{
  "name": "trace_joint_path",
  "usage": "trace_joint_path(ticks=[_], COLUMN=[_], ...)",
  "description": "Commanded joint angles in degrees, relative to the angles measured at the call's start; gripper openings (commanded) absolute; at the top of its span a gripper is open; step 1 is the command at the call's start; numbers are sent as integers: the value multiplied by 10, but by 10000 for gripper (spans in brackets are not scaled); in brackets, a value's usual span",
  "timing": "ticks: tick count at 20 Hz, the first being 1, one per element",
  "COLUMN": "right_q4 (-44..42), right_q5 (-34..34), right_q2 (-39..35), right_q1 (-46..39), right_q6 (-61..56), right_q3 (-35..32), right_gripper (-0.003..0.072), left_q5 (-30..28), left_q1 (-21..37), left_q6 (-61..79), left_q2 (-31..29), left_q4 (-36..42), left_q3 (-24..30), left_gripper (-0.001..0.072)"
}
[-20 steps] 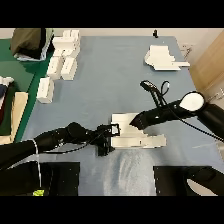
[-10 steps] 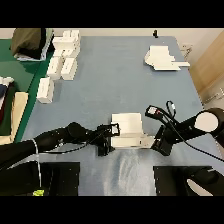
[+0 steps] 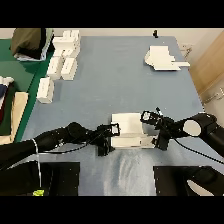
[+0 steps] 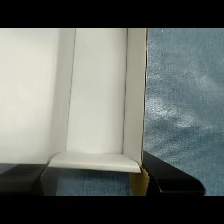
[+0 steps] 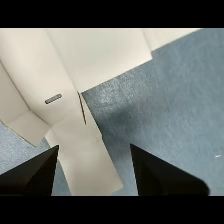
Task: Fold the box.
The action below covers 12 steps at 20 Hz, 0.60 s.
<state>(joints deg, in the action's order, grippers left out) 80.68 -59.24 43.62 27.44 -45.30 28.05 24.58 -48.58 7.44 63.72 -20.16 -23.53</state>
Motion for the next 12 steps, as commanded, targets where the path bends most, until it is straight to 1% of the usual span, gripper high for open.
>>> trace_joint_path(ticks=[1, 5, 8, 12], right_q4=[15, 13, 9, 9], right_q5=[7, -14, -3, 10], right_q2=[13, 13, 16, 26], right_q1=[16, 45, 73, 80], right_q6=[8, 8, 8, 1], right_q3=[-2, -2, -2, -2], right_gripper=[719, 719, 719, 709], left_q5=[0, 0, 0, 0], left_q1=[0, 0, 0, 0], left_q6=[0, 0, 0, 0], left_q2=[0, 0, 0, 0], left_q4=[0, 0, 0, 0], left_q3=[0, 0, 0, 0], left_gripper=[465, 465, 465, 465])
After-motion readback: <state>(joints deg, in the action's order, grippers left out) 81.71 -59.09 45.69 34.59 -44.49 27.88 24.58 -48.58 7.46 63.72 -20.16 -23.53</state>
